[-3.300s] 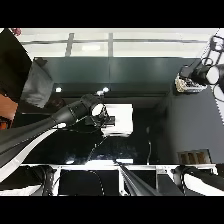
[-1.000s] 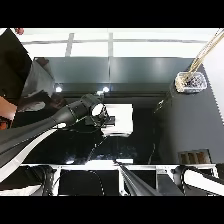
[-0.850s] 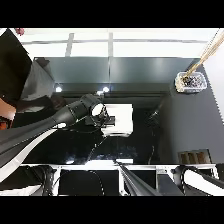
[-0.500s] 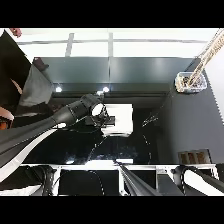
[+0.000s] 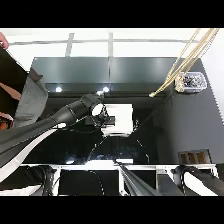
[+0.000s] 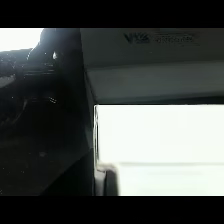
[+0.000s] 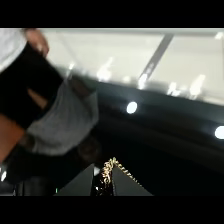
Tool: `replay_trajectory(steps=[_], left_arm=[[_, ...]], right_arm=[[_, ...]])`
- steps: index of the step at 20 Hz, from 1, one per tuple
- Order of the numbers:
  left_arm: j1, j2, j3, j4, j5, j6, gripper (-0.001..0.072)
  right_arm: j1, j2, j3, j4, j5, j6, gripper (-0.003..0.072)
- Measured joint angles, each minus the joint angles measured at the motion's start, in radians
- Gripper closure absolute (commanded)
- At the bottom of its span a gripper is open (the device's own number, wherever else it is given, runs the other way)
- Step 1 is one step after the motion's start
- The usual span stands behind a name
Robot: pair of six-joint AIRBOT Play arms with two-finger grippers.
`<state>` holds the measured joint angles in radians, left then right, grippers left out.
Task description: Fold the box and place the chain.
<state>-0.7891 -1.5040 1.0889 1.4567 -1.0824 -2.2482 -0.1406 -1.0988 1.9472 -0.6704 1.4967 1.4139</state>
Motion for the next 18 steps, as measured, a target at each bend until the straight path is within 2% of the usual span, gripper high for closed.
replay_trajectory(steps=[6,11,18], left_arm=[[0.0,0.0,0.0,0.0,-0.002,0.0,0.0681],[0.0,0.0,0.0,0.0,-0.002,0.0,0.0681],[0.0,0.0,0.0,0.0,-0.002,0.0,0.0681]], right_arm=[[0.177,0.078,-0.242,-0.016,0.069,-0.077,0.0668],[0.27,0.093,-0.412,0.061,0.01,-0.101,0.0668],[0.309,0.097,-0.486,0.219,-0.119,-0.108,0.0667]])
